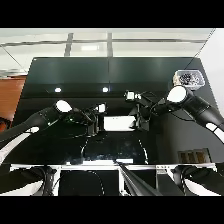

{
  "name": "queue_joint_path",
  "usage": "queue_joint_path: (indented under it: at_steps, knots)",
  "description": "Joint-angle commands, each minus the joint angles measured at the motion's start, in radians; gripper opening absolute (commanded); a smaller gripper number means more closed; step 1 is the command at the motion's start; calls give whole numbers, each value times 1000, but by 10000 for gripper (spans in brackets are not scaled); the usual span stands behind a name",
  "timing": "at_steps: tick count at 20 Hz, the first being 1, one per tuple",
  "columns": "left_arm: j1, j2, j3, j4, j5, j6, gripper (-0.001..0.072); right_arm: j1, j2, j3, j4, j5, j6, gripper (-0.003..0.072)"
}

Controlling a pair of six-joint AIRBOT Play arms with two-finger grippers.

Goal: Fold the box and place the chain.

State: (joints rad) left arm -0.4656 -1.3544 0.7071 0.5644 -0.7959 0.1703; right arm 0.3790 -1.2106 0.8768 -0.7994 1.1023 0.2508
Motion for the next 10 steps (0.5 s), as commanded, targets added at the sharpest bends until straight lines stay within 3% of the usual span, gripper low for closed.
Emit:
queue_joint_path:
  at_steps: [1,6,7,9,10]
  knots:
    - [0,1,1,0,-2,1,379,4,0,-2,1,-26,6,629]
    - [0,1,1,0,-2,1,379,3,-23,-2,-15,-59,1,622]
    - [0,1,1,0,-2,1,379,3,-23,-2,-15,-58,2,477]
    - [0,1,1,0,-2,1,379,4,-23,-2,-15,-57,2,412]
    - [0,1,1,0,-2,1,380,3,-23,-2,-15,-52,3,279]
